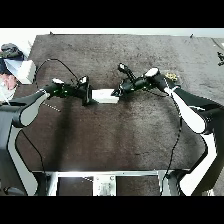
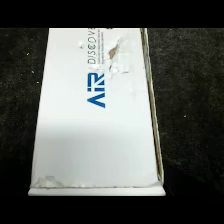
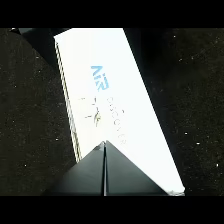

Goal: Fold the box and place the chain.

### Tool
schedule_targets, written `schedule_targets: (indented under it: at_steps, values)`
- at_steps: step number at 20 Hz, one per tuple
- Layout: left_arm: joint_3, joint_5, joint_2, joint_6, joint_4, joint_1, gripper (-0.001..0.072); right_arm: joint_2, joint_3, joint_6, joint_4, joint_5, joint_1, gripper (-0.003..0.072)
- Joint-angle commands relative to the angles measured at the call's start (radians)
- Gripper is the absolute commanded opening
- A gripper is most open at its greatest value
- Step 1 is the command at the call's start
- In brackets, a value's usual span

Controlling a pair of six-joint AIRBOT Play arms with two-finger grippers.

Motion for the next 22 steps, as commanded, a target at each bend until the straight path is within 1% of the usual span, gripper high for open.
schedule_targets:
  at_steps: [1, 3, 4, 5, 7, 9, 11, 13, 17, 19, 22]
  values:
    - [0.0, 0.001, 0.0, -0.002, 0.0, 0.001, 0.0338, 0.049, 0.001, 0.004, 0.102, 0.008, -0.001, 0.0016]
    - [0.0, 0.001, 0.0, -0.002, 0.0, 0.001, 0.0338, 0.127, 0.001, 0.004, 0.163, -0.008, -0.001, 0.0016]
    - [0.0, 0.001, 0.0, -0.002, 0.0, 0.001, 0.0338, 0.172, 0.001, 0.005, 0.169, -0.014, -0.001, 0.0015]
    - [0.0, 0.001, 0.0, -0.002, 0.0, 0.001, 0.0338, 0.216, 0.0, 0.014, 0.169, -0.016, -0.001, 0.0015]
    - [0.0, 0.001, 0.0, -0.002, 0.0, 0.001, 0.0338, 0.304, -0.003, 0.103, 0.146, -0.017, -0.003, 0.0014]
    - [0.0, 0.001, 0.0, -0.002, 0.0, 0.001, 0.0338, 0.403, -0.054, 0.163, 0.126, -0.061, -0.005, 0.0014]
    - [0.0, 0.001, 0.0, -0.002, 0.0, 0.001, 0.0338, 0.536, -0.175, 0.217, 0.093, -0.201, -0.005, 0.0014]
    - [0.0, 0.001, 0.0, -0.002, 0.0, 0.001, 0.0338, 0.69, -0.342, 0.265, 0.051, -0.389, -0.005, 0.0014]
    - [0.0, 0.001, 0.0, -0.002, 0.0, 0.001, 0.0338, 1.019, -0.74, 0.266, 0.029, -0.788, -0.007, 0.0015]
    - [0.0, 0.001, 0.0, -0.002, 0.0, 0.001, 0.0338, 1.16, -0.913, 0.266, 0.029, -0.922, -0.007, 0.0015]
    - [0.0, 0.001, 0.0, -0.002, 0.0, 0.001, 0.0338, 1.367, -1.147, 0.267, 0.032, -1.055, -0.007, 0.0015]
